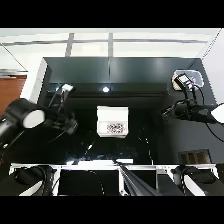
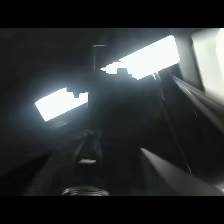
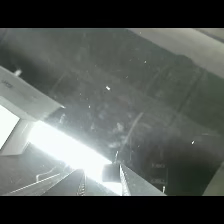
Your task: Fold the box and place the chain.
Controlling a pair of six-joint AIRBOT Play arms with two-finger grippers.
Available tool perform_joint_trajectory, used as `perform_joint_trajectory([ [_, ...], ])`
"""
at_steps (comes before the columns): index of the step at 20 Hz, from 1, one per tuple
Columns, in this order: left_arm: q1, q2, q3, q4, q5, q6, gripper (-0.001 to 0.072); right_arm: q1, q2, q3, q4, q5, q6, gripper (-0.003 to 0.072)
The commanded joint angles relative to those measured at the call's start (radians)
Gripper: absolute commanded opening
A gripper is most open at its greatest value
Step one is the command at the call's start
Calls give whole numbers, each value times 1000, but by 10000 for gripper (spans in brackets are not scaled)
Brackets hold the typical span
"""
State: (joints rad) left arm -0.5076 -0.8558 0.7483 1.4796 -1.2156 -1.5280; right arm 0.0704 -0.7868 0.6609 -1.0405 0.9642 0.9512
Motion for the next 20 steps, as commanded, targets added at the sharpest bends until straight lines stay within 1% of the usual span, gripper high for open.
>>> perform_joint_trajectory([
  [1, 119, 88, -156, -369, 64, 706, 716, 0, 1, -26, 1, 3, 34, 240],
  [2, 108, 83, -184, -370, 87, 834, 716, 0, 0, -35, 5, 3, 42, 241],
  [5, 103, 11, -224, -435, 191, 1037, 716, 0, 0, -61, 23, 8, 47, 240],
  [7, 112, -79, -224, -522, 234, 1216, 716, 0, 1, -64, 23, 16, 52, 240],
  [9, 131, -176, -224, -623, 238, 1445, 716, 0, 1, -64, 37, 22, 57, 240],
  [10, 139, -218, -222, -643, 251, 1529, 716, 0, 1, -64, 46, 25, 61, 241],
  [11, 144, -257, -217, -648, 275, 1577, 716, 0, 1, -64, 46, 29, 68, 240],
  [14, 156, -331, -183, -658, 352, 1585, 716, 0, 1, -64, 46, 47, 71, 240],
  [18, 198, -409, -111, -762, 296, 1650, 716, 0, 1, -64, 46, 46, 78, 240],
  [20, 193, -426, -98, -760, 269, 1684, 714, 0, 1, -64, 46, 45, 78, 240],
])
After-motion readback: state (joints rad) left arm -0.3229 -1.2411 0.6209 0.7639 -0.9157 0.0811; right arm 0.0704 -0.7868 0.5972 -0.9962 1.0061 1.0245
